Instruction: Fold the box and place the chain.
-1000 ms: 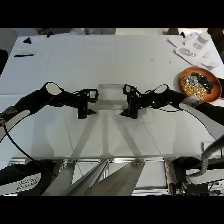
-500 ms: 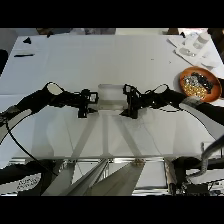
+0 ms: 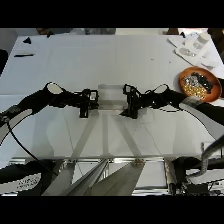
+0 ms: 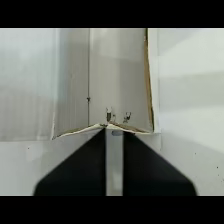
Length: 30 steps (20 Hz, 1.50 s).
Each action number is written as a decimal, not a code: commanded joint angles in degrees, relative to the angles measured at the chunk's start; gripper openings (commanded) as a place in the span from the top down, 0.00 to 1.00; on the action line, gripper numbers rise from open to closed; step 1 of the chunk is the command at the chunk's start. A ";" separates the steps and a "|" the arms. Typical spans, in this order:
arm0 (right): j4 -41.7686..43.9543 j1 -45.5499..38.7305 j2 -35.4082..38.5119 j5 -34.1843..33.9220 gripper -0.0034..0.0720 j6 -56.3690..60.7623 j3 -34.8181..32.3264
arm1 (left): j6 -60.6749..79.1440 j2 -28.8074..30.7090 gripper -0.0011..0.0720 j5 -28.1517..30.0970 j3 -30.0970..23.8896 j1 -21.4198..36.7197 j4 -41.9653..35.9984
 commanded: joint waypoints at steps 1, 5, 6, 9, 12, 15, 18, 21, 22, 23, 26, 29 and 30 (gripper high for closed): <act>0.02 0.00 0.04 0.00 0.43 0.00 -0.02 | -0.02 -0.33 0.91 -0.72 -0.02 -0.02 -0.85; 0.02 0.00 0.04 0.02 0.43 0.00 -0.02 | -0.02 -2.34 0.83 -0.68 -0.02 -0.02 -6.84; 0.02 0.00 0.04 0.00 0.43 0.00 -0.02 | -0.02 -2.80 0.75 -0.57 -0.02 -0.02 -8.15; 0.02 0.00 0.04 0.00 0.43 0.00 -0.02 | -0.04 -3.32 0.46 -0.02 -0.02 0.00 -8.55; 0.02 0.00 0.04 0.00 0.43 0.00 -0.02 | -0.07 -3.50 0.27 -0.04 -0.02 0.00 -8.52; 0.02 0.00 0.04 0.00 0.43 0.00 -0.02 | -0.26 -3.43 0.54 -0.17 -0.02 0.00 -8.52; 0.02 0.00 0.04 0.02 0.43 0.00 -0.02 | -0.28 -1.70 0.91 -0.50 -0.02 0.20 -8.52; 0.02 0.00 0.04 0.02 0.43 0.00 -0.02 | -0.74 3.56 0.91 -0.55 -0.02 0.42 -8.41; 0.02 0.00 0.04 0.00 0.43 0.00 -0.02 | -1.29 5.62 0.91 -0.79 -0.02 0.92 -8.41; 0.02 0.00 0.04 0.02 0.43 0.00 -0.02 | -3.37 8.00 0.91 -1.01 -0.02 1.95 -8.46; 0.02 0.00 0.04 0.00 0.43 0.00 -0.02 | -16.35 14.91 0.95 -1.97 -0.02 7.13 -6.75; 0.02 0.00 0.04 0.00 0.43 0.00 -0.02 | -40.52 19.58 0.97 -3.30 -0.02 14.12 1.68; 0.02 0.00 0.04 0.00 0.43 0.00 -0.02 | -53.33 19.91 0.97 -3.30 -0.02 16.26 6.21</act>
